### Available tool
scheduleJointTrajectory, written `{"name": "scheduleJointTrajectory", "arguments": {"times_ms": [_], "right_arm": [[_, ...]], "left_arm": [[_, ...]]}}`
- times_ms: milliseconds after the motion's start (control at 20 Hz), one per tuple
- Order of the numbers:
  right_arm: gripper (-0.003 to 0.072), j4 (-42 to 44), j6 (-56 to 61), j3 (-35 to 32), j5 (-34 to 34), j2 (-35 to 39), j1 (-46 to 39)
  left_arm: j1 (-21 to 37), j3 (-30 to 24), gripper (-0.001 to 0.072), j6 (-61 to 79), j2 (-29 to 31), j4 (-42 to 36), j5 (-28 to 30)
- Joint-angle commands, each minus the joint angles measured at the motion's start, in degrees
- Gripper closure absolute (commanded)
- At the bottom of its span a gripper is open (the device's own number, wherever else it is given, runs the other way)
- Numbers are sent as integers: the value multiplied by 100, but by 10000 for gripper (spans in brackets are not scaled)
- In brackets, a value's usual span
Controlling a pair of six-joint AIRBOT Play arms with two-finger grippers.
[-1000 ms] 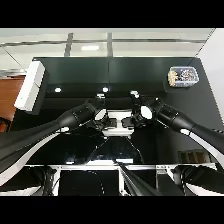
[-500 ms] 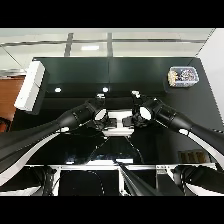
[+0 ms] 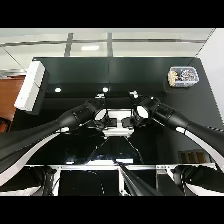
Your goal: Fold the box and place the chain.
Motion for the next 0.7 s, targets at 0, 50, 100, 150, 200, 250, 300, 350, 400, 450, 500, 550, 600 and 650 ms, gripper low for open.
{"name": "scheduleJointTrajectory", "arguments": {"times_ms": [0,50,100,150,200,250,300,350,400,450,500,550,600,650], "right_arm": [[504,55,-2,55,151,-11,20],[504,90,-2,55,173,-11,35],[504,142,-2,55,170,-11,44],[504,221,0,55,170,-11,50],[513,254,11,55,153,-11,74],[519,256,44,55,142,-20,83],[561,254,103,55,140,-28,83],[561,291,195,55,146,-50,83],[562,315,243,57,146,-81,81],[647,323,271,61,160,-127,83],[672,407,275,61,162,-177,83],[672,485,275,66,157,-214,83],[673,490,275,72,144,-225,83],[672,487,273,79,149,-225,81]], "left_arm": [[0,4,678,4,-4,-11,33],[0,4,678,4,-4,-11,33],[0,4,678,4,-4,-11,33],[0,4,678,4,-4,-11,33],[0,4,678,4,-4,-11,33],[0,4,678,4,-4,-11,33],[0,4,678,4,-4,-13,33],[0,4,678,4,-4,-11,33],[0,4,678,4,-4,-13,35],[0,4,678,4,-4,-13,35],[0,4,678,4,-4,-13,33],[0,4,678,4,-4,-13,26],[0,4,678,4,-2,-13,9],[0,4,678,4,-2,-13,9]]}}
